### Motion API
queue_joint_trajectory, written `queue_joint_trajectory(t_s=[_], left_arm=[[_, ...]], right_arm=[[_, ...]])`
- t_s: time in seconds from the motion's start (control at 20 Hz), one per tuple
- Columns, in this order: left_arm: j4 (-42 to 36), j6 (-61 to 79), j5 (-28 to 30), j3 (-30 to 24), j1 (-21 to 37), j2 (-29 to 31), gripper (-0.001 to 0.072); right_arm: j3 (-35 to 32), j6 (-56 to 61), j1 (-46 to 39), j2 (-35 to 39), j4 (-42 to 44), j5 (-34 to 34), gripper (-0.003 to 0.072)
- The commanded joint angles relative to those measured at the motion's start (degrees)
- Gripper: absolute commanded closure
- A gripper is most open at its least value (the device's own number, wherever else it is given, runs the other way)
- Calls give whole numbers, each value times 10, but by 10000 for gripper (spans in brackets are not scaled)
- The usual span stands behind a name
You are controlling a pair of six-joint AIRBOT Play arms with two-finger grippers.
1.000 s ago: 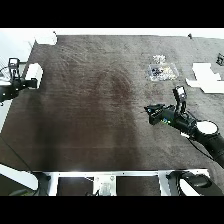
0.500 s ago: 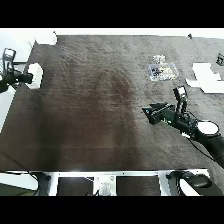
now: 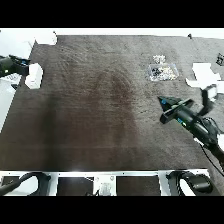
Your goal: Fold the box and place the chain.
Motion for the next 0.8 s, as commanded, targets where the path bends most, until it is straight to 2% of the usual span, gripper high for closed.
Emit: queue_joint_trajectory(t_s=[0.0, 0.15, 0.4, 0.55, 0.75], left_arm=[[-196, 167, 38, -154, -40, 159, 697], [-285, 275, 58, -313, -66, 299, 697], [-303, 284, 107, -502, -85, 499, 697], [-303, 271, 139, -563, -85, 573, 693], [-303, 258, 134, -576, -85, 575, 690]], right_arm=[[-28, 0, 0, 105, -8, -70, 681], [-72, 0, 0, 172, -22, -94, 681], [-153, -1, 0, 237, -22, -100, 681], [-176, 0, 0, 249, -21, -99, 679], [-187, -1, 0, 248, -21, -99, 679]])
